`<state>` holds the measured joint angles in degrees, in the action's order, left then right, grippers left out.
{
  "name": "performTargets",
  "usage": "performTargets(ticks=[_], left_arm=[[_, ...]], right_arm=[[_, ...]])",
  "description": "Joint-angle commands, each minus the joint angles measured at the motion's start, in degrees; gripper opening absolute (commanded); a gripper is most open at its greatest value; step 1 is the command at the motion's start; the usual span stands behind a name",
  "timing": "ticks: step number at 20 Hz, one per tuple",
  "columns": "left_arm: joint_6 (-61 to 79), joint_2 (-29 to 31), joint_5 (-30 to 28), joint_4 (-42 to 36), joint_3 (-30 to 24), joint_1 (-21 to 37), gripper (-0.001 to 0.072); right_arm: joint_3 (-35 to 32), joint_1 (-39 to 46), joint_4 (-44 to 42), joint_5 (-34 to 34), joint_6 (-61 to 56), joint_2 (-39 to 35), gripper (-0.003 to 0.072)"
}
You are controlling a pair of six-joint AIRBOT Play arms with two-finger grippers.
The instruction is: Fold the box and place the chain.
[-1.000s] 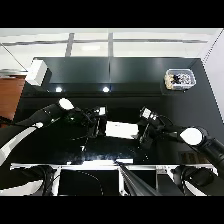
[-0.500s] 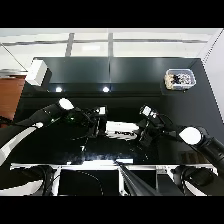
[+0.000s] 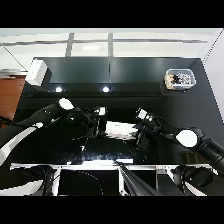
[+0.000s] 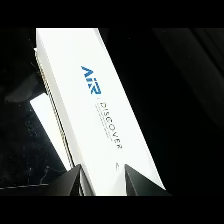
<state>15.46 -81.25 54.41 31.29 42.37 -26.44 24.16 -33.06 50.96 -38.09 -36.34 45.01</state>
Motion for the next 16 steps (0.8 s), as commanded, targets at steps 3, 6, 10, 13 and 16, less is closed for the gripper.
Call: performTargets(ticks=[3, 6, 10, 13, 16], left_arm=[[-0.07, -0.02, 0.00, 0.00, 0.00, 0.00, 0.0467], [-0.07, -0.02, 0.00, 0.00, 0.00, 0.00, 0.0467], [-0.07, -0.02, 0.00, 0.00, 0.00, 0.00, 0.0468], [-0.07, -0.02, 0.00, 0.00, 0.00, 0.00, 0.0468], [-0.07, -0.02, 0.00, 0.00, 0.00, 0.00, 0.0468]], right_arm=[[0.04, -0.26, 0.13, 0.42, -0.35, 0.04, 0.0313], [0.04, -0.26, 0.37, 0.24, -0.35, 0.04, 0.0313], [0.04, -0.26, 0.74, 0.20, -0.39, 1.33, 0.0314], [0.04, -0.26, 0.72, 1.01, -0.85, 2.08, 0.0314], [0.09, -0.26, 0.70, 0.98, -1.49, 2.03, 0.0315]])
